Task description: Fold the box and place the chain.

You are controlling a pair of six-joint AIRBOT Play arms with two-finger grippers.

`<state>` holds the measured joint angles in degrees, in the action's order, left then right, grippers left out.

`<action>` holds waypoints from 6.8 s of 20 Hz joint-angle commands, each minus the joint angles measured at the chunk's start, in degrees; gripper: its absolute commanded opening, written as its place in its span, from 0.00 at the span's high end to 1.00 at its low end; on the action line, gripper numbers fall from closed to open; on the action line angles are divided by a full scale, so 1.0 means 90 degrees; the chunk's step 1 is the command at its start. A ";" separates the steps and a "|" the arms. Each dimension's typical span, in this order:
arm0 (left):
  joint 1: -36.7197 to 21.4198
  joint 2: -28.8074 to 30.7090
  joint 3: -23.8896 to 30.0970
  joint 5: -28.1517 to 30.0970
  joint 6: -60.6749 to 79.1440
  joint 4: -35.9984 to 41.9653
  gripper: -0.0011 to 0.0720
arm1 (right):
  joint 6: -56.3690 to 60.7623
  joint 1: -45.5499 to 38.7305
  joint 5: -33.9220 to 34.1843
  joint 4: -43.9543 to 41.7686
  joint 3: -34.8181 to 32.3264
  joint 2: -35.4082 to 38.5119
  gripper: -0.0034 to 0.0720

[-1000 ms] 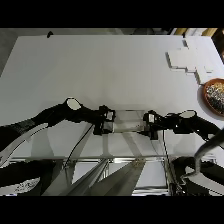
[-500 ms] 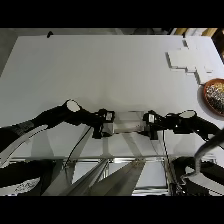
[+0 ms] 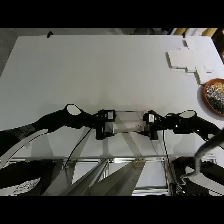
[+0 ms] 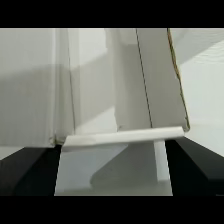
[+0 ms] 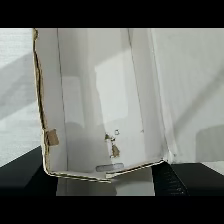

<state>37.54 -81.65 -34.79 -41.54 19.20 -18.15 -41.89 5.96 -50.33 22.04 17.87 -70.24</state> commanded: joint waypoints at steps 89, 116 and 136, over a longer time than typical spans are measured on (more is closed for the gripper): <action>0.0403 0.0005 0.0010 0.0590 0.0551 0.0104 0.45 | 0.5013 0.0000 0.1037 -0.0321 0.0143 0.1088 0.93; 0.0403 0.0005 0.0010 0.0588 0.0551 0.0104 0.45 | 0.3473 0.1037 -0.0590 0.3385 0.0942 0.1311 0.74; 0.0403 0.0005 0.0010 0.0588 0.0551 0.0104 0.45 | 0.5404 0.1027 -0.0520 0.3470 0.0665 0.2482 0.66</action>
<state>41.21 -81.62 -34.70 -36.34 24.21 -17.26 -2.85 15.22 -54.83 48.99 23.88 -52.97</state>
